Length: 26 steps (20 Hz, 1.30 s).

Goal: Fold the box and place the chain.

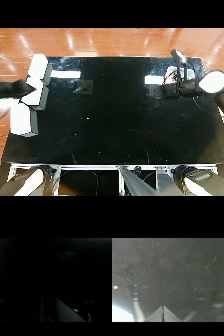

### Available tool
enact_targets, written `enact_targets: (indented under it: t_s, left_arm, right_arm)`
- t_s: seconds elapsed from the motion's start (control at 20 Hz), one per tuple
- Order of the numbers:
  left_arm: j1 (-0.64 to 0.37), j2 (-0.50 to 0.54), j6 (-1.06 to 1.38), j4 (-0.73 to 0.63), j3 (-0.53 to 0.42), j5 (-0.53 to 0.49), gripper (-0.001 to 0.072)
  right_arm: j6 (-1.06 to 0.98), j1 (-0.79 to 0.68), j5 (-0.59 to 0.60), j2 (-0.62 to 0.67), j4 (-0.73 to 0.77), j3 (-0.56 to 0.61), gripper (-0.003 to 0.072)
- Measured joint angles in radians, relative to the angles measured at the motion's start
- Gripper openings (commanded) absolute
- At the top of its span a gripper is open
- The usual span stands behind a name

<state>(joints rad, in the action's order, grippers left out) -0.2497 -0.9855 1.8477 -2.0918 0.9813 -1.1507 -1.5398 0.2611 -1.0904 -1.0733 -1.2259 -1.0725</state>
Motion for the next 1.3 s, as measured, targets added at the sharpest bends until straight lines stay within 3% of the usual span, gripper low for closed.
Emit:
enact_targets:
  t_s: [0.15,0.25,0.45,0.7,1.3]
  left_arm:
    - [0.291,0.007,-0.061,0.028,-0.022,0.046,0.0020]
    - [0.459,0.008,-0.143,0.123,-0.036,0.088,0.0021]
    - [0.639,0.009,-0.359,0.338,-0.097,0.140,0.0022]
    - [0.634,0.008,-0.455,0.436,-0.127,0.170,0.0022]
    - [0.576,0.008,-0.486,0.431,-0.134,0.184,0.0022]
  right_arm:
    - [-0.097,0.005,-0.113,-0.015,-0.241,-0.087,0.0031]
    - [-0.134,-0.034,-0.187,-0.020,-0.327,-0.092,0.0032]
    - [-0.167,-0.102,-0.221,-0.023,-0.408,-0.016,0.0031]
    - [-0.181,-0.126,-0.195,-0.024,-0.433,0.047,0.0031]
    - [-0.184,-0.132,-0.188,-0.024,-0.439,0.063,0.0031]
